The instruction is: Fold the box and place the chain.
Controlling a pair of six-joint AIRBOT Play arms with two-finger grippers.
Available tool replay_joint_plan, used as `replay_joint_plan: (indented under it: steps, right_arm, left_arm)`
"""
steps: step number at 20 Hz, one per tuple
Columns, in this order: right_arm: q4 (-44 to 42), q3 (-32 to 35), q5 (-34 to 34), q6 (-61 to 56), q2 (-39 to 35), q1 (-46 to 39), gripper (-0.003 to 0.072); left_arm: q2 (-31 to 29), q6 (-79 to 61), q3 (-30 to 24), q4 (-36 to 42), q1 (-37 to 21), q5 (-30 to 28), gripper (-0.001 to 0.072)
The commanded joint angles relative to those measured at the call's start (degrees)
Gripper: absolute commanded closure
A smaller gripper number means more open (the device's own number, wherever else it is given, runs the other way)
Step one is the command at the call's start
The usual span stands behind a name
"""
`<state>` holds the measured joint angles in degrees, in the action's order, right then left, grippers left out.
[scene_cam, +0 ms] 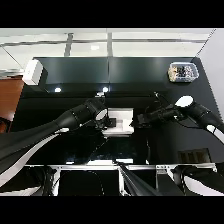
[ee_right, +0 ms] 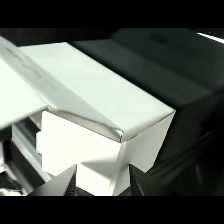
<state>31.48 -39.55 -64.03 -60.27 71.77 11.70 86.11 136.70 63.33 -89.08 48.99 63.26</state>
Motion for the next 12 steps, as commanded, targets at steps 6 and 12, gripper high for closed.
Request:
replay_joint_plan:
  steps: [6, 12]
  right_arm:
    - [23.8, -7.5, 8.0, -27.8, 0.1, 12.5, 0.0330]
    - [36.6, -9.7, 9.9, -43.9, 1.7, 21.0, 0.0330]
  left_arm:
    - [0.0, 0.0, 0.0, 0.0, 0.0, 0.0, 0.0681]
    - [0.0, 0.0, 0.0, 0.0, 0.0, -0.1, 0.0681]
